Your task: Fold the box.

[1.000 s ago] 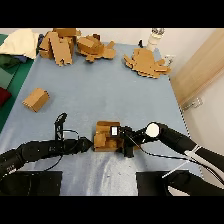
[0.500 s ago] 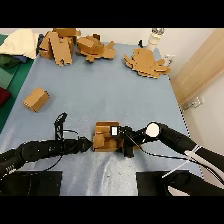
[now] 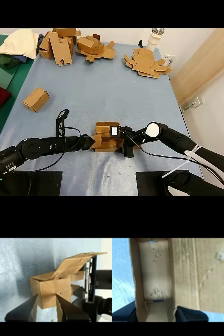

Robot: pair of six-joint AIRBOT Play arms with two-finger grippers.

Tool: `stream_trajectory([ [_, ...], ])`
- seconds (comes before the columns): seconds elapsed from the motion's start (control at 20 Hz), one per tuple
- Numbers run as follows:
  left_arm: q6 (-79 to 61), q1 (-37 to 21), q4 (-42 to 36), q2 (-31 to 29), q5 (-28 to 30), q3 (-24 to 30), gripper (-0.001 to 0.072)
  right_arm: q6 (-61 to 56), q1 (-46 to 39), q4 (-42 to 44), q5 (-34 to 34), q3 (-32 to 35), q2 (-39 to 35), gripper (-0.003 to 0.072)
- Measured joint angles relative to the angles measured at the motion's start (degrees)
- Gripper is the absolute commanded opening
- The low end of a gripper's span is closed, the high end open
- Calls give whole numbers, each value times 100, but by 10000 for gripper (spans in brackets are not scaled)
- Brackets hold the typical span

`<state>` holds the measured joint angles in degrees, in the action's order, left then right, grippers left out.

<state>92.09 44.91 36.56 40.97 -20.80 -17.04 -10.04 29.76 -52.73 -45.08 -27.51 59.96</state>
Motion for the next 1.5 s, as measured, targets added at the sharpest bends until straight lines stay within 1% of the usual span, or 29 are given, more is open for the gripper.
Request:
stream_trajectory([
  [0.2, 155, 0, 205, 437, -387, -238, 358, 0, 0, 0, 2, -2, 0, 582],
  [0.35, 197, 37, 402, 780, -636, -595, 356, 0, 0, 0, 2, 0, 0, 582],
  [0.45, 258, 59, 601, 964, -804, -857, 338, 0, 0, -2, 7, -2, 0, 582],
  [0.75, 616, 83, 1235, 1510, -1427, -1464, 336, 0, 0, -2, 7, 0, 0, 582],
  [0.8, 673, 83, 1309, 1582, -1508, -1543, 294, 0, 0, -2, 7, 0, 0, 582],
  [1.0, 1005, 83, 1700, 1849, -1862, -1808, 291, 0, 0, 0, 7, 0, 0, 582],
  [1.2, 1674, 170, 2076, 1969, -2020, -1906, 290, 2, 2, 4, 7, -2, 0, 582],
  [1.35, 2173, 229, 2277, 1996, -2006, -1928, 290, 0, 2, 2, 9, -2, 0, 582],
  [1.5, 2391, 249, 2328, 2004, -1928, -1939, 290, 0, 2, 0, 9, 0, 0, 582],
])
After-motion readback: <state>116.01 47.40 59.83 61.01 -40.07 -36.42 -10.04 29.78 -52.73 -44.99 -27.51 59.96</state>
